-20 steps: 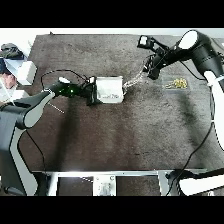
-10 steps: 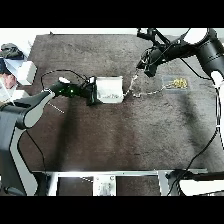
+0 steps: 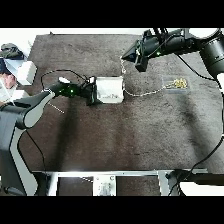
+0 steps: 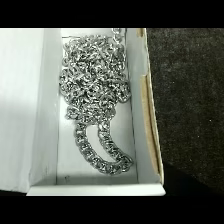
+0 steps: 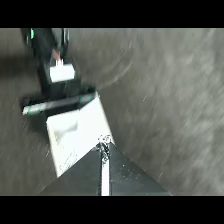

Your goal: Fold the box and place the chain.

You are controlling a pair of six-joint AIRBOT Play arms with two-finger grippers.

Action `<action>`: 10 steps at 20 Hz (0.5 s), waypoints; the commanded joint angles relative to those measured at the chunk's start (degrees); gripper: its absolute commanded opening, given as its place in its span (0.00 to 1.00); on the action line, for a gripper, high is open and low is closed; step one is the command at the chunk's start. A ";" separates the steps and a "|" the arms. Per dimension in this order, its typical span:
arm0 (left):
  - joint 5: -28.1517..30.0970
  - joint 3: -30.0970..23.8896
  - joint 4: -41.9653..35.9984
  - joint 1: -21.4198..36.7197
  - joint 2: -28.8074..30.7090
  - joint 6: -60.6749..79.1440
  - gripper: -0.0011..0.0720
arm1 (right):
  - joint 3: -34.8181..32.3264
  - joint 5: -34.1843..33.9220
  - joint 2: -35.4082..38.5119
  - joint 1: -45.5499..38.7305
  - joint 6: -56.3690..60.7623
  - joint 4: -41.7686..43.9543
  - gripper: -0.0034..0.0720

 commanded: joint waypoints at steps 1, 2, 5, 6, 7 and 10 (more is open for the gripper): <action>0.00 0.00 0.00 0.02 0.04 0.00 0.34 | 0.07 -6.95 1.79 2.84 -0.94 0.90 0.01; 0.00 0.00 0.00 0.02 0.04 0.02 0.34 | 0.07 -8.33 1.90 3.41 -0.96 0.94 0.01; 0.00 0.00 0.00 0.02 0.04 0.00 0.34 | 0.04 -11.58 1.95 4.46 -0.92 0.92 0.01; 0.00 0.00 0.00 0.02 0.04 0.02 0.34 | 0.02 -11.61 1.75 4.52 -0.68 0.92 0.01; 0.00 0.00 0.00 0.02 0.04 0.02 0.34 | -0.42 -11.61 1.66 4.57 -0.70 0.68 0.01; 0.00 0.00 0.00 0.02 0.04 0.00 0.34 | -3.91 -11.61 1.33 4.57 -0.70 -0.26 0.01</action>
